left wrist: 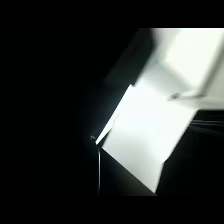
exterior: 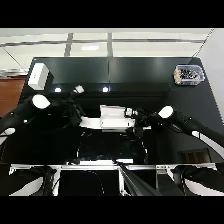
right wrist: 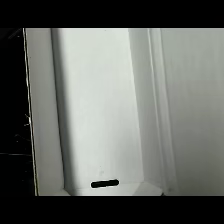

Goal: Fold the box and place the chain.

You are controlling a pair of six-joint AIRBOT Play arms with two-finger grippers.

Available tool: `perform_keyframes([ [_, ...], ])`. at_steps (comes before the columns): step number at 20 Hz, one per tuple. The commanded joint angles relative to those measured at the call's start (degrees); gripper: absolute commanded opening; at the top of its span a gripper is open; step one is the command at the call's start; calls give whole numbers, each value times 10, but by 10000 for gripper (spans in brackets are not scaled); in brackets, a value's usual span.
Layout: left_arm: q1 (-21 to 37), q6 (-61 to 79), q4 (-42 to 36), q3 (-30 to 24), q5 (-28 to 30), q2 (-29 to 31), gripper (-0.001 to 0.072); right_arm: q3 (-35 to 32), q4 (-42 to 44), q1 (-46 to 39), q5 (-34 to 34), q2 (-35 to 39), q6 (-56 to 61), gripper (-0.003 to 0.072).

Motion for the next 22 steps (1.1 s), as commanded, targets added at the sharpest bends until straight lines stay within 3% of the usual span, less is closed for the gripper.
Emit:
perform_keyframes([
  [1, 88, -330, 103, -14, -8, 17, 25, 0, 0, 0, 0, 0, 0, 402],
  [3, 149, -460, 41, -33, -37, 10, 26, 0, 0, 0, 0, 0, 0, 402],
  [6, 211, -388, -160, -63, -114, -24, 26, 0, 0, 0, 0, 0, 0, 402],
  [10, 188, -356, -200, -64, -146, -100, 26, 0, 0, 0, 0, 0, 0, 402],
  [13, 148, -228, -329, -58, -183, -145, 26, 0, 0, 0, 0, 0, 0, 402],
  [19, 69, -222, -299, 8, -200, -176, 31, 0, 0, 0, 0, 0, 0, 402],
  [22, 57, -191, -300, 54, -275, -185, 32, 0, 0, 0, 0, 0, 0, 402],
])
